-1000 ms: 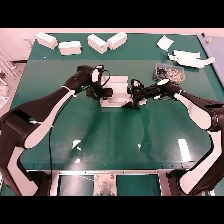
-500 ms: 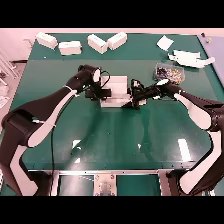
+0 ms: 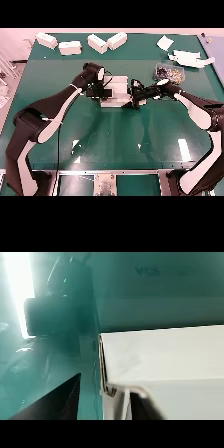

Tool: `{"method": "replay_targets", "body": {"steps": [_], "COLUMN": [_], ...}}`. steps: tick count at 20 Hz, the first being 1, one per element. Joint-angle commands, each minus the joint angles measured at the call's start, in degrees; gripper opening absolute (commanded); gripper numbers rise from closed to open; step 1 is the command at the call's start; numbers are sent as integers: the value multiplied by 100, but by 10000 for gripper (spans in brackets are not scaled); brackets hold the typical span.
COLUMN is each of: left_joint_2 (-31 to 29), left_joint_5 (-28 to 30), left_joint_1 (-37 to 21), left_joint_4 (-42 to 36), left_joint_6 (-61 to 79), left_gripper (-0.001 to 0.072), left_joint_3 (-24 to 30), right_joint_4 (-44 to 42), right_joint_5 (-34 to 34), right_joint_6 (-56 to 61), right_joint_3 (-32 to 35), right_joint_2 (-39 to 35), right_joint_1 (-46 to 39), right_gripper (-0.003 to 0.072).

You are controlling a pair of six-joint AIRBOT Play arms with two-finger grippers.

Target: Fold the box and place the chain.

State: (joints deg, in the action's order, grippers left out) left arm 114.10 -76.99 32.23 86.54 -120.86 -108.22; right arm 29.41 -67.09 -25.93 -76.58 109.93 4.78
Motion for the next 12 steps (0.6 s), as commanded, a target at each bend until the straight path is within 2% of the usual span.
{"method": "replay_targets", "body": {"steps": [1, 5, 6, 7, 10, 11, 12], "left_joint_2": [50, 55, 55, 55, 55, 55, 55], "left_joint_5": [-11, 0, 7, 52, 151, 157, 162], "left_joint_1": [22, 22, 22, 22, 22, 22, 22], "left_joint_4": [35, 72, 72, 68, 48, 46, 42], "left_joint_6": [-46, -44, -28, -22, -15, 4, 90], "left_gripper": [346, 341, 112, 79, 76, 24, 22], "left_joint_3": [-39, -39, -42, -48, -57, -57, -57], "right_joint_4": [0, 0, 0, 0, 0, 0, 0], "right_joint_5": [0, -2, 0, 0, 0, 0, 0], "right_joint_6": [0, 0, 0, 0, 0, 0, 0], "right_joint_3": [0, 0, 0, 0, 0, 0, 0], "right_joint_2": [2, 2, 2, 2, 2, 2, 2], "right_joint_1": [0, 0, 0, 0, 0, 0, 0], "right_gripper": [558, 558, 558, 558, 558, 558, 558]}}
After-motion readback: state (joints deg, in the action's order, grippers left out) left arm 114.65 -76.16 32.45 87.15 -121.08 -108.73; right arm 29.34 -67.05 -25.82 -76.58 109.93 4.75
